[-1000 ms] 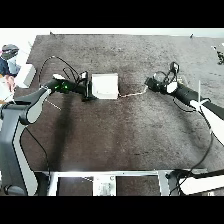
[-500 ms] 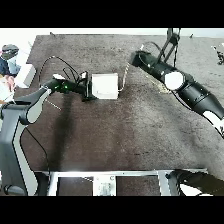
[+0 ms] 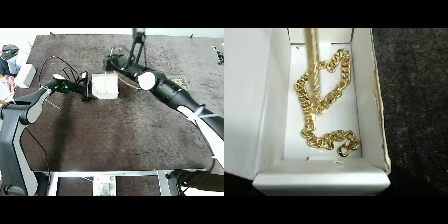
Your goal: Fold the box and place the chain.
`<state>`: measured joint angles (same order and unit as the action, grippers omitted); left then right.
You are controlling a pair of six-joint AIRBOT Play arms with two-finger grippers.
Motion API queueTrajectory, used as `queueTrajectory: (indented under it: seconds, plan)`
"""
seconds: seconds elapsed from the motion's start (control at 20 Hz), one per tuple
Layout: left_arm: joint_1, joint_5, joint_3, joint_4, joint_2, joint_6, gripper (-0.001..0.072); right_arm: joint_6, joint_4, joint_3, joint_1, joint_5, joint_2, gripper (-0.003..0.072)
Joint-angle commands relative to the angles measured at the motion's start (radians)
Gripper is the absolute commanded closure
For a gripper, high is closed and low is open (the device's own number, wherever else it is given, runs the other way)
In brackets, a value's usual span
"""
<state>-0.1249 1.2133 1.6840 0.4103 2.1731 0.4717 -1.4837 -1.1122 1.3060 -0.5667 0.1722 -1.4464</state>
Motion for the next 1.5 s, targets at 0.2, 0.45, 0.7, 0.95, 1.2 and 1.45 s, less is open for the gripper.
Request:
queueTrajectory:
  seconds: [0.2,0.45,0.7,0.95,1.2,1.45]
  plan:
    - [0.001,0.000,0.000,0.000,0.000,0.000,0.0432,-0.020,-0.061,0.008,0.017,0.201,-0.108,0.0425]
    - [0.001,0.000,0.000,0.000,0.000,0.000,0.0432,-0.020,-0.134,-0.025,0.198,0.393,-0.001,0.0423]
    - [0.001,0.000,0.000,0.000,0.000,0.000,0.0432,-0.130,-0.138,-0.286,0.465,0.381,0.105,0.0416]
    - [0.001,-0.001,0.000,0.000,0.000,0.000,0.0432,-0.171,-0.116,-0.363,0.581,0.260,0.008,0.0281]
    - [0.001,-0.001,0.000,0.000,0.000,0.000,0.0432,-0.196,-0.026,-0.337,0.580,0.062,-0.111,0.0281]
    - [0.001,-0.001,0.000,0.000,0.000,0.000,0.0432,-0.196,0.019,-0.218,0.574,0.067,-0.226,0.0398]
